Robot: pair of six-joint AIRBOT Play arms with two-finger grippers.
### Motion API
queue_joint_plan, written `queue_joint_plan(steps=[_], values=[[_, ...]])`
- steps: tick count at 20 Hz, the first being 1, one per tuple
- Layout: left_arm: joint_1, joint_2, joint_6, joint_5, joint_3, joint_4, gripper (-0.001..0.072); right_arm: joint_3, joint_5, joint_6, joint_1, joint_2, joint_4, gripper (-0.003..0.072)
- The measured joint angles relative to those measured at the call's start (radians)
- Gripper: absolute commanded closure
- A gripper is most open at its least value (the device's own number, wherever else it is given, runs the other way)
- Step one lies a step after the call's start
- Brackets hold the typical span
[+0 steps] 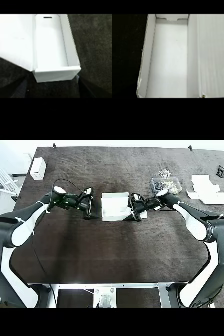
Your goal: Fold the box and place the chain.
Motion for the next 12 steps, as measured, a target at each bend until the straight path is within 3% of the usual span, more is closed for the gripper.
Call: queue_joint_plan(steps=[12], values=[[0.0,-0.046,0.047,-0.029,0.0,-0.063,-0.0011,0.0,0.0,0.0,0.0,0.0,0.0,0.0095]])
